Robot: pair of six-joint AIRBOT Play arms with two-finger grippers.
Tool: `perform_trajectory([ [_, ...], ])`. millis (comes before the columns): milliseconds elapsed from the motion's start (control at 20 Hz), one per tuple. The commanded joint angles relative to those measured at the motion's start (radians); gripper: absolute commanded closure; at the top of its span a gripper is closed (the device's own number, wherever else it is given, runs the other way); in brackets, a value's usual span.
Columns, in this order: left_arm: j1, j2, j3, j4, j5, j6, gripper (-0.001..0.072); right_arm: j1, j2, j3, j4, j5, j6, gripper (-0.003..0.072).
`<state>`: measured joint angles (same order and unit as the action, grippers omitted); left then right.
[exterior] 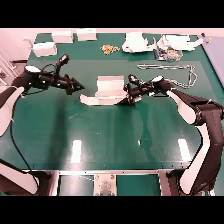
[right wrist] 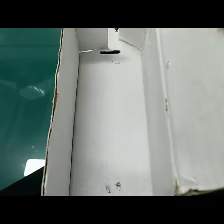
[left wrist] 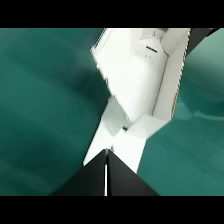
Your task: Fold the box and place the chain.
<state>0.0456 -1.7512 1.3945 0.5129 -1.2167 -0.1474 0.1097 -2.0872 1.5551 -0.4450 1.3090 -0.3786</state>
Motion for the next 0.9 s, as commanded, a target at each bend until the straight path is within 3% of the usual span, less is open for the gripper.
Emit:
perform_trajectory([
  [0,0.044,0.010,0.001,0.111,-0.039,-0.283,0.0690,0.001,0.000,0.000,0.000,0.000,0.000,0.0105],
  [250,0.042,0.008,-0.002,0.315,-0.016,-0.668,0.0690,0.001,0.000,0.000,0.000,0.000,0.000,0.0105],
  [450,0.042,0.001,-0.002,0.318,0.005,-0.738,0.0690,0.001,0.000,0.000,0.000,0.000,0.000,0.0105],
  [600,0.039,-0.051,-0.002,0.254,-0.048,-0.761,0.0691,0.001,0.000,0.000,0.000,0.000,0.000,0.0105],
  [850,-0.066,-0.121,-0.002,0.218,-0.051,-0.734,0.0690,0.001,0.000,0.000,0.000,0.000,0.000,0.0105],
])
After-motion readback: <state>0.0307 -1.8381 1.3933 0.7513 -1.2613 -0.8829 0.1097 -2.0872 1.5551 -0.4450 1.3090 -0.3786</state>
